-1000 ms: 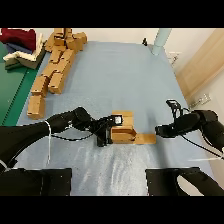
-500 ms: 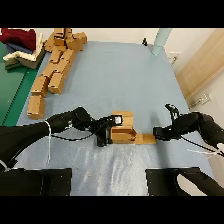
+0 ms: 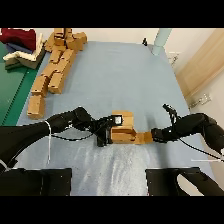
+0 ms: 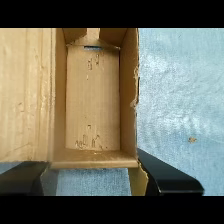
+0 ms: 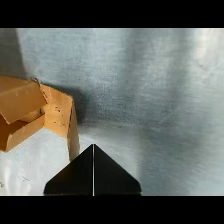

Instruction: Fold the box.

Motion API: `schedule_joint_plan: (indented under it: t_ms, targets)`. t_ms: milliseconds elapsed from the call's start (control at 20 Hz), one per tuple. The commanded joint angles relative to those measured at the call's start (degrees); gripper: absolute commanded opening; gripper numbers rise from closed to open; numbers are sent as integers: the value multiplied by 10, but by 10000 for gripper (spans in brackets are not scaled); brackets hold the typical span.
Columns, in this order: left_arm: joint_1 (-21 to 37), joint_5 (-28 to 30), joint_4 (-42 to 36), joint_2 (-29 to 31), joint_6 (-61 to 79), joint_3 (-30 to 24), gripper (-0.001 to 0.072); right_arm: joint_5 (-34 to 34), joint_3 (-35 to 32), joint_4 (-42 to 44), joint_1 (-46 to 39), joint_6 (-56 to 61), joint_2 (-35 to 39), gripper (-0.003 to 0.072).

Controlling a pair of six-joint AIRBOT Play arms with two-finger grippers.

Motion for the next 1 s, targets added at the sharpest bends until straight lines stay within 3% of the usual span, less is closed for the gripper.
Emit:
schedule_joint_plan:
  t_ms: [0, 250, 550, 600, 650, 700, 900, 950]
  targets:
    - [1, 0, 0, 0, 0, 0, 525, 16, -16, 27, 0, -24, -22, 2]
    - [1, 0, 0, 0, 0, 0, 525, 40, -17, 110, 3, -87, -61, 2]
    - [1, 0, 0, 0, 0, 0, 525, 13, 9, 155, 3, -106, -61, 4]
    - [1, 0, 0, 0, 0, 0, 525, 6, 19, 155, 3, -106, -61, 26]
    - [1, 0, 0, 0, 0, 0, 525, 0, 30, 155, 3, -106, -61, 154]
    - [1, 0, 0, 0, 0, 0, 525, -4, 39, 156, 3, -106, -61, 229]
    - [1, 0, 0, 0, 0, 0, 525, -7, 47, 158, 4, -105, -61, 262]
    - [1, 0, 0, 0, 0, 0, 525, -10, 47, 160, 5, -105, -61, 417]
